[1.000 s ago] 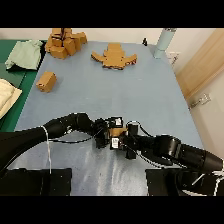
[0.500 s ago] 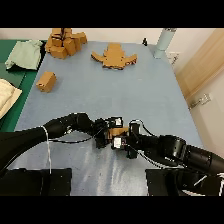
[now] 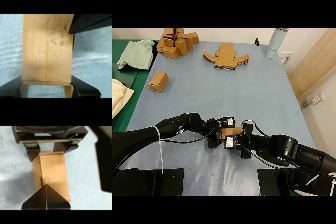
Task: Fold the box.
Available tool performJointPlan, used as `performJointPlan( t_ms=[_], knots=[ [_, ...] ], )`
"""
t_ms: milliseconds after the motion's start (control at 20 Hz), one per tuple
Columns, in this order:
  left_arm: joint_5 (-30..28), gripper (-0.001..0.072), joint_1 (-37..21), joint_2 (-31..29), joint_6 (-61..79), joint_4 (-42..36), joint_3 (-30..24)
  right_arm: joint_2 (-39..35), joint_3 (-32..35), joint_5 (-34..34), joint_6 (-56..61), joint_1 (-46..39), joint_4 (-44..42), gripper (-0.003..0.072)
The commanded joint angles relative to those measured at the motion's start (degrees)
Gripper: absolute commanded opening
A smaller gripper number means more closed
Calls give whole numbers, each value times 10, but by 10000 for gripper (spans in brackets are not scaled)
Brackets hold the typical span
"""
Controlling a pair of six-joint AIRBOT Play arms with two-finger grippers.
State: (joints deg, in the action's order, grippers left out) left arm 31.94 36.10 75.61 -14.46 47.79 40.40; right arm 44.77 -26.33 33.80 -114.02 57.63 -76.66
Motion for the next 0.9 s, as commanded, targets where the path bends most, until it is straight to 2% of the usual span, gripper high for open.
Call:
performJointPlan(
  t_ms=[0,850],
  knots=[
    [0,379,0,0,0,0,0,9,0,-5,0,0,-1,13],
    [0,379,0,0,0,0,0,10,1,-2,0,0,-1,13]
  ],
)
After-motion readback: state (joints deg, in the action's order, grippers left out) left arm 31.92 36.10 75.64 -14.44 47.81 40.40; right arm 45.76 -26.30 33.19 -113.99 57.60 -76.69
